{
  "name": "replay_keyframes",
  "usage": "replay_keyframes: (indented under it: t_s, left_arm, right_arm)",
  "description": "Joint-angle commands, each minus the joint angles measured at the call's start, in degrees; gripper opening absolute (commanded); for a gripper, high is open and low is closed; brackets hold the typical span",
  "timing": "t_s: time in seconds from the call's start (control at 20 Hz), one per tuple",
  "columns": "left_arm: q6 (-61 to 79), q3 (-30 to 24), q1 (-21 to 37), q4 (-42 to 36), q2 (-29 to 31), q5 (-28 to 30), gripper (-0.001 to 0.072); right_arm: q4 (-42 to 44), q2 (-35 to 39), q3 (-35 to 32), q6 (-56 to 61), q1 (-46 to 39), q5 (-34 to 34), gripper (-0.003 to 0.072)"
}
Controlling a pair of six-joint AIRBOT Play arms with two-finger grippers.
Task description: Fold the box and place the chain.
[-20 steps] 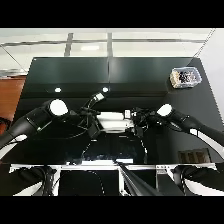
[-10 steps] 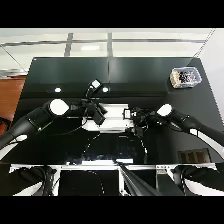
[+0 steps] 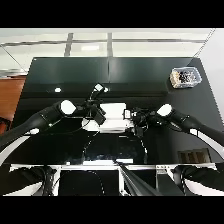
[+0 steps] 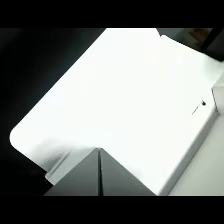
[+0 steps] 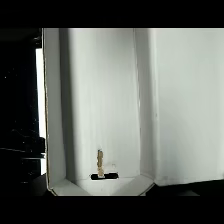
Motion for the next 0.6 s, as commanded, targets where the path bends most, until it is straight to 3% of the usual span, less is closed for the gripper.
replay_keyframes:
  t_s: [0.0,0.15,0.25,0.55]
  left_arm:
    - [-0.37,0.04,0.02,0.98,-1.66,-1.53,0.0029]
    - [-0.31,0.26,0.02,1.22,-1.49,-0.55,0.0031]
    - [-0.11,1.44,0.87,6.75,-0.44,-2.86,0.0029]
    - [-2.86,2.25,10.73,13.68,14.49,-12.98,0.0029]
  right_arm:
    - [0.0,-0.04,0.02,0.07,0.02,0.0,0.04]
    - [0.0,-0.04,0.02,0.07,0.02,0.0,0.04]
    - [0.0,-0.04,0.02,0.07,0.02,-0.02,0.04]
    - [0.0,-0.04,0.02,0.07,0.04,0.0,0.04]
